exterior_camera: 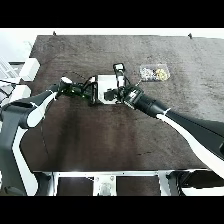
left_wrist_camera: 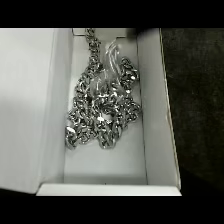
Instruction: Fold the box and place the chain.
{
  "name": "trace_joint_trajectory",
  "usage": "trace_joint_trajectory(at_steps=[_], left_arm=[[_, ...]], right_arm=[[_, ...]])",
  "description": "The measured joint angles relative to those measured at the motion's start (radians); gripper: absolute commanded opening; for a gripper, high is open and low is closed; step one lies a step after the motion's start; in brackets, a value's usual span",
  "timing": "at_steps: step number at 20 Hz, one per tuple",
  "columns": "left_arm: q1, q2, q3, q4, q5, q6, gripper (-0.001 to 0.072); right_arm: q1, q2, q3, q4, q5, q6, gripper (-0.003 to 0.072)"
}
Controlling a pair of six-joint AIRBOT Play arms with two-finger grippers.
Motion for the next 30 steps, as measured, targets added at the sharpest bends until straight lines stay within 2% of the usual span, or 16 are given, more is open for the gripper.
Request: trace_joint_trajectory(at_steps=[5,9,11,12,17,18,24,25,27,30], left_arm=[[0.000,0.000,0.000,0.000,0.000,0.000,0.0528],[0.000,0.000,0.000,0.000,0.000,0.000,0.0528],[0.000,0.000,0.000,0.000,0.000,0.000,0.0528],[0.000,0.000,0.000,0.000,0.001,0.000,0.0528],[0.000,0.000,0.000,0.000,0.002,0.000,0.0528],[0.000,0.000,0.000,0.000,0.002,0.000,0.0528],[0.000,0.000,0.000,0.000,0.002,0.000,0.0528],[0.000,0.000,0.000,0.000,0.003,0.000,0.0528],[0.000,0.000,0.000,0.000,0.003,0.000,0.0528],[0.000,0.000,0.000,0.000,0.003,0.000,0.0529]], right_arm=[[-0.069,0.066,-0.009,-0.019,0.050,-0.016,0.0548],[-0.242,0.063,-0.013,-0.002,0.066,-0.005,0.0546],[-0.335,0.029,-0.013,0.074,-0.001,-0.023,0.0534],[-0.373,0.006,-0.010,0.127,-0.040,-0.046,0.0491],[-0.470,-0.133,0.063,0.350,-0.142,-0.190,0.0474],[-0.476,-0.164,0.090,0.394,-0.150,-0.222,0.0423],[-0.491,-0.275,0.213,0.588,-0.147,-0.410,0.0307],[-0.492,-0.282,0.221,0.601,-0.143,-0.431,0.0227],[-0.492,-0.289,0.231,0.616,-0.140,-0.476,0.0007],[-0.484,-0.291,0.238,0.626,-0.137,-0.533,0.0005]])
